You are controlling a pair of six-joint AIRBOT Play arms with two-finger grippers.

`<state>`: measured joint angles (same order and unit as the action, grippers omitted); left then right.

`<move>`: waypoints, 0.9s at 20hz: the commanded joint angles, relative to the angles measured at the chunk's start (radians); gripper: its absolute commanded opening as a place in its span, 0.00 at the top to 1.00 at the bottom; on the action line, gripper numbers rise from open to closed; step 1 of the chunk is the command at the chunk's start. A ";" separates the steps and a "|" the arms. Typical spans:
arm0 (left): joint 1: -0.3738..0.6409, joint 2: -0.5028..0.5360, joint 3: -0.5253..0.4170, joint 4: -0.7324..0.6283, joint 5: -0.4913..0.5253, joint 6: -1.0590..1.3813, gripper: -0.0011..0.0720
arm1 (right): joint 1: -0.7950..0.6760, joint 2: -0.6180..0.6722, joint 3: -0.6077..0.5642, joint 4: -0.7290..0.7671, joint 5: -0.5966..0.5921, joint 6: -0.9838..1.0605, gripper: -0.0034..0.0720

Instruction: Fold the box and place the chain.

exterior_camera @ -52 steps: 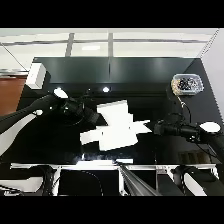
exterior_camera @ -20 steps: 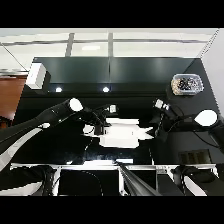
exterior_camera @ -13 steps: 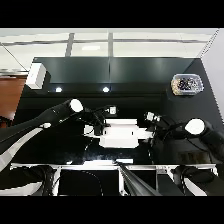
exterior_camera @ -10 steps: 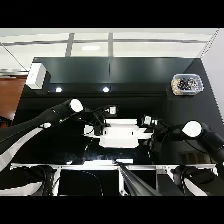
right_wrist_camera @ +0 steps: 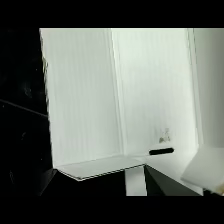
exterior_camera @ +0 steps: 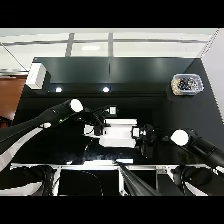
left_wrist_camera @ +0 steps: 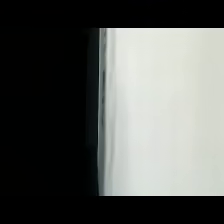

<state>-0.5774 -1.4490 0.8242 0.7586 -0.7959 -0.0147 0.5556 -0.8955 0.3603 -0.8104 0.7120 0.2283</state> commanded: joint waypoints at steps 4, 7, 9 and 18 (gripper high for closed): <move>0.000 -0.001 0.000 0.000 -0.002 -0.012 0.95 | 0.048 -0.008 0.029 0.041 -0.102 0.027 0.17; 0.000 -0.001 0.000 0.000 -0.002 -0.016 0.95 | 0.016 -0.008 0.072 -0.047 -0.055 0.045 0.17; 0.000 -0.001 0.000 0.000 -0.002 -0.016 0.95 | -0.031 -0.008 0.106 -0.057 -0.016 0.045 0.17; 0.000 -0.001 0.000 0.000 -0.002 -0.016 0.95 | -0.116 -0.008 0.134 -0.024 -0.034 -0.002 0.17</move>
